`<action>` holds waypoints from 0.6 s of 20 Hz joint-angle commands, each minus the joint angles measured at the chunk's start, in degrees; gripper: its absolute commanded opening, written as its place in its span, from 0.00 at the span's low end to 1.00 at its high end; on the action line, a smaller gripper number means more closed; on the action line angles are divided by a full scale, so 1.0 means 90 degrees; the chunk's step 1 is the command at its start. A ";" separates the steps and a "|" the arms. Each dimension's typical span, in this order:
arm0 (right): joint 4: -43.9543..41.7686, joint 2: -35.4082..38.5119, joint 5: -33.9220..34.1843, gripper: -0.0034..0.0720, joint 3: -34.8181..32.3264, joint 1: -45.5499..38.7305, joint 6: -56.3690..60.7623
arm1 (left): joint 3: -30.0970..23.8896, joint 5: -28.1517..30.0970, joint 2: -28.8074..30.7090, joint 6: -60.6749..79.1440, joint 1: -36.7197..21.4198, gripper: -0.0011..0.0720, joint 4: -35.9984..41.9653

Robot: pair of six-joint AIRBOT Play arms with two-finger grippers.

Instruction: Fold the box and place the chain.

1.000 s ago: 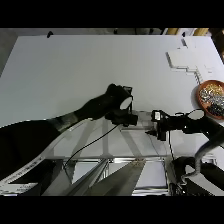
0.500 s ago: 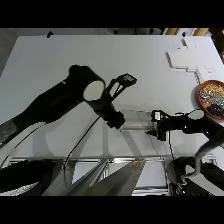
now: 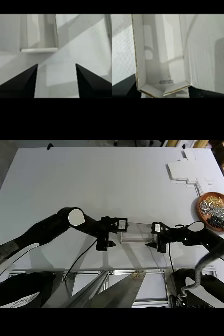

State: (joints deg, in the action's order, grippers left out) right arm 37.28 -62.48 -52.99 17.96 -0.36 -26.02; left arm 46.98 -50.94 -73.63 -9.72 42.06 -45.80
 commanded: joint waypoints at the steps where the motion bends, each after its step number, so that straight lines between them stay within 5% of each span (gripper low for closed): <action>1: -0.0002 0.0005 0.0000 0.47 0.0002 0.0000 0.0000 | -0.0488 0.0913 -0.0413 0.1943 -0.0355 0.88 0.1309; 2: -0.0002 0.0002 0.0000 0.47 0.0002 0.0000 0.0000 | -0.0488 0.1132 -0.0585 0.1943 -0.0396 0.98 0.1571; 12: -0.0002 0.0005 0.0000 0.47 0.0002 0.0000 0.0000 | -0.0483 0.1338 -0.1477 0.3565 -0.0345 0.97 0.2572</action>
State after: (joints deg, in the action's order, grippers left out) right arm 37.28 -62.48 -52.99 17.96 -0.36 -26.02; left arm 42.70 -39.05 -85.62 16.82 38.61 -24.69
